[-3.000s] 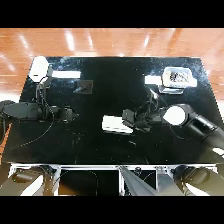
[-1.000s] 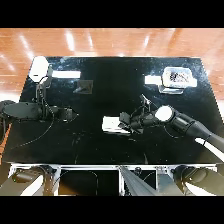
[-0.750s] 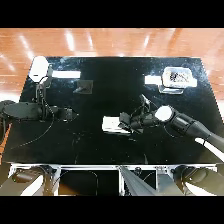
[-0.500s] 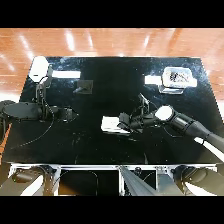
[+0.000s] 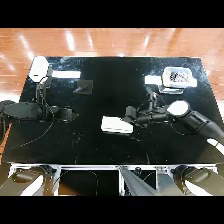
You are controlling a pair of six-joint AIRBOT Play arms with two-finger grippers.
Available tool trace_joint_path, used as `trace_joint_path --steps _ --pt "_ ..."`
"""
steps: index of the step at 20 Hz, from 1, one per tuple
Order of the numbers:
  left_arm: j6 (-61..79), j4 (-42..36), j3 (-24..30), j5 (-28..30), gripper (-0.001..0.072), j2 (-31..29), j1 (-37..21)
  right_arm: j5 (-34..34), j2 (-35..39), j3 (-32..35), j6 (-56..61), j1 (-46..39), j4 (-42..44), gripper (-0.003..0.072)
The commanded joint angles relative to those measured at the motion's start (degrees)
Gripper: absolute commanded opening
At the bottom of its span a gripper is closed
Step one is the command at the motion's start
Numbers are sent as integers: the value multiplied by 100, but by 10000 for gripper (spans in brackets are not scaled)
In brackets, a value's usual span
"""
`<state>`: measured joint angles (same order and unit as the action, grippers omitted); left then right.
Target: Fold the box and place the chain.
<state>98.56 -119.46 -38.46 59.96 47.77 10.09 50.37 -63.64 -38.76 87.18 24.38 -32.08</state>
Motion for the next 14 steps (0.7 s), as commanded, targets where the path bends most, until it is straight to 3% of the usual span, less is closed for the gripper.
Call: trace_joint_path --steps 1,3,6,7,9,12,14 --pt "72 -7 -7 -11 509 2 2 472 350 -2 -61 -439 -695 35" --pt "1180 -424 -68 138 509 149 24 739 584 -2 35 -772 -1543 35" --pt "4131 -1145 -636 726 511 778 492 1388 916 -2 415 -1305 -2861 35" --pt "4806 -1049 -892 629 513 975 730 1609 1032 -2 435 -1445 -3126 35" --pt "5764 -625 -1349 214 624 1274 1139 1965 1217 -2 433 -1600 -3440 35" --pt "7267 -509 -1502 -345 625 1539 1690 2201 1423 -2 433 -1611 -3663 35" --pt "7350 -221 -1502 -439 624 1738 2046 2280 1471 -2 433 -1606 -3700 35"
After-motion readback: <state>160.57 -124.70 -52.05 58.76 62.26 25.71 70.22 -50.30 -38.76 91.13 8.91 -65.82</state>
